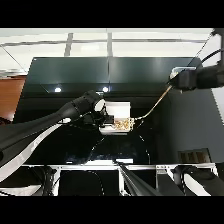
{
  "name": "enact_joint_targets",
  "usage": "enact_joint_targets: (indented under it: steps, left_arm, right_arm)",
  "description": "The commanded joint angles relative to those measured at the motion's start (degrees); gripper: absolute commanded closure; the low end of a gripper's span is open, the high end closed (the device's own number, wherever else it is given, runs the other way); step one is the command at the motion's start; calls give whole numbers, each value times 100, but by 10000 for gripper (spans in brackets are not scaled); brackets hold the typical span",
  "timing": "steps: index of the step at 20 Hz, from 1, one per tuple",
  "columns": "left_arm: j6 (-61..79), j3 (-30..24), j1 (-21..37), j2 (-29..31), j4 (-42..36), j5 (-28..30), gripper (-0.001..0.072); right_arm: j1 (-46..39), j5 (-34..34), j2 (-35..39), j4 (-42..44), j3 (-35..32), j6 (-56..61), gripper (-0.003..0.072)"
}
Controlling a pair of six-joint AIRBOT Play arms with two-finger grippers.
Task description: Fold the box and place the chain.
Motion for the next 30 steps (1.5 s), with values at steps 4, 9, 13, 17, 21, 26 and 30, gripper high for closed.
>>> enact_joint_targets:
  steps: [4, 9, 13, 17, 21, 26, 30]
  left_arm:
    - [0, -2, 2, 2, 0, 9, 679]
    - [0, -2, 4, 2, 2, 11, 678]
    - [0, -2, 2, 2, 2, 11, 678]
    - [0, -2, 2, 2, 0, 11, 678]
    - [0, -2, 4, 2, 2, 17, 678]
    - [0, -2, 2, 2, 0, 11, 678]
    - [0, -2, 2, 2, 2, 11, 678]
  right_arm:
    - [1401, -940, 92, 1108, -1161, -46, 672]
    - [2129, -2092, -317, 1545, -1941, -44, 672]
    - [2422, -2420, -748, 1624, -2026, -44, 648]
    - [1961, -2087, -800, 1082, -2020, -55, 272]
    - [883, -2076, -686, 393, -2361, -1036, 272]
    - [671, -3080, -490, 2387, -4006, -3829, -32]
    - [1294, -3877, -490, 1515, -4317, -5825, -32]
